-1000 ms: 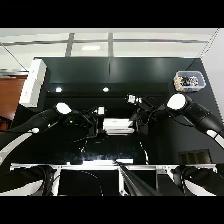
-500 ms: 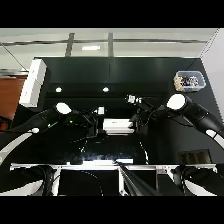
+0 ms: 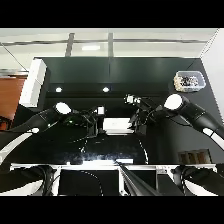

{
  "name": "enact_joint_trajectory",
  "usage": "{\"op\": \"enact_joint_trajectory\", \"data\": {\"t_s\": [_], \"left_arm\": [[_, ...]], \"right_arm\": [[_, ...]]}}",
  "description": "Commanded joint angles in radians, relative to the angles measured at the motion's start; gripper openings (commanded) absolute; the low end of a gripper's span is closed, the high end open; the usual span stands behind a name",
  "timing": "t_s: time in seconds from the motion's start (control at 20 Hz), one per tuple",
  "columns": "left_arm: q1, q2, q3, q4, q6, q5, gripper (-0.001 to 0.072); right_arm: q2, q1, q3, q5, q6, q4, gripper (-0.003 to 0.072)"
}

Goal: Fold the box and place the chain.

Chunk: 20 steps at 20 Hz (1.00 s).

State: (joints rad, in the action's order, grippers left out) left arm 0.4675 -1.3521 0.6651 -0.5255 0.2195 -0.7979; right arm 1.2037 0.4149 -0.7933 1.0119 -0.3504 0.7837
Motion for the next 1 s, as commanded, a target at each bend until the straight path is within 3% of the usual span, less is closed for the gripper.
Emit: {"op": "enact_joint_trajectory", "data": {"t_s": [0.0, 0.15, 0.2, 0.25, 0.45, 0.5, 0.95], "left_arm": [[0.001, 0.0, 0.0, 0.0, 0.001, 0.001, 0.0488], [0.001, 0.0, 0.0, 0.0, 0.001, 0.001, 0.0488], [0.001, 0.0, 0.0, 0.0, 0.001, 0.002, 0.0488], [0.001, 0.0, 0.0, 0.0, 0.001, 0.001, 0.0489], [0.001, 0.0, 0.0, 0.0, 0.001, 0.002, 0.0488], [0.001, 0.0, 0.0, 0.0, 0.001, 0.002, 0.0488], [0.0, 0.0, 0.0, 0.0, 0.001, 0.002, 0.049]], "right_arm": [[-0.042, -0.019, -0.03, 0.042, -0.083, -0.002, 0.0324], [-0.11, -0.087, -0.041, 0.141, -0.292, -0.01, 0.0323], [-0.114, -0.107, -0.04, 0.188, -0.391, -0.016, 0.0238], [-0.112, -0.12, -0.029, 0.221, -0.469, -0.039, 0.0013], [-0.104, -0.087, 0.097, 0.055, -0.543, -0.424, 0.0009], [-0.088, -0.068, 0.105, 0.019, -0.552, -0.462, 0.001], [0.134, -0.027, 0.105, -0.068, -0.553, -0.46, 0.001]]}}
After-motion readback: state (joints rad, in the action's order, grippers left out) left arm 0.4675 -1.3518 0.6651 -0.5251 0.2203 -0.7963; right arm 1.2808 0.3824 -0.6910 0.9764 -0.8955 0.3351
